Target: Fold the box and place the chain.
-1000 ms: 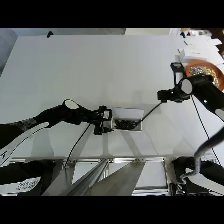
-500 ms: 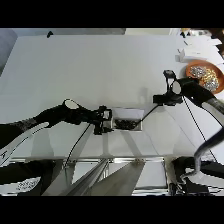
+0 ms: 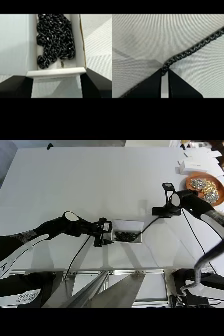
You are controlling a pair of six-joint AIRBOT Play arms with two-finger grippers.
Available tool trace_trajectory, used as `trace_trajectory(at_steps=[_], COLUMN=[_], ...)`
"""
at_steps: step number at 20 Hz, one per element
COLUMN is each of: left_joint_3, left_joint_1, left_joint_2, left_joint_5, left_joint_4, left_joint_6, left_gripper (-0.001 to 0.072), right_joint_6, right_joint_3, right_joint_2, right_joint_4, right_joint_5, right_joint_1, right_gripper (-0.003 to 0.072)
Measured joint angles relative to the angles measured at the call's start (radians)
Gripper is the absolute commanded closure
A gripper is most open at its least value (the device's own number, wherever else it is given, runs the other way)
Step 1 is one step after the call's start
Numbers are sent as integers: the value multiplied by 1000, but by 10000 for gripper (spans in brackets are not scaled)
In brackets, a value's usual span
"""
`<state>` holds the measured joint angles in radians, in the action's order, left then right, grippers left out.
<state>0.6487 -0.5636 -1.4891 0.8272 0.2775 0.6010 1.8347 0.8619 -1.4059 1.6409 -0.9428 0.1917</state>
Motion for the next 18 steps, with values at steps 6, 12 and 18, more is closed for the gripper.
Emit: trace_trajectory(at_steps=[6,12,18], left_joint_3=[0,0,0], left_joint_1=[0,0,0], left_joint_2=[0,0,0], left_joint_5=[0,0,0], left_joint_4=[0,0,0], left_joint_6=[0,0,0], left_gripper=[569,569,569], right_joint_6=[-80,-154,-220], right_joint_3=[-13,-13,-13], right_joint_2=[23,232,538], right_joint_4=[-8,-38,-196], right_joint_5=[-126,-213,-275], right_joint_1=[0,0,34], right_gripper=[670,670,670])
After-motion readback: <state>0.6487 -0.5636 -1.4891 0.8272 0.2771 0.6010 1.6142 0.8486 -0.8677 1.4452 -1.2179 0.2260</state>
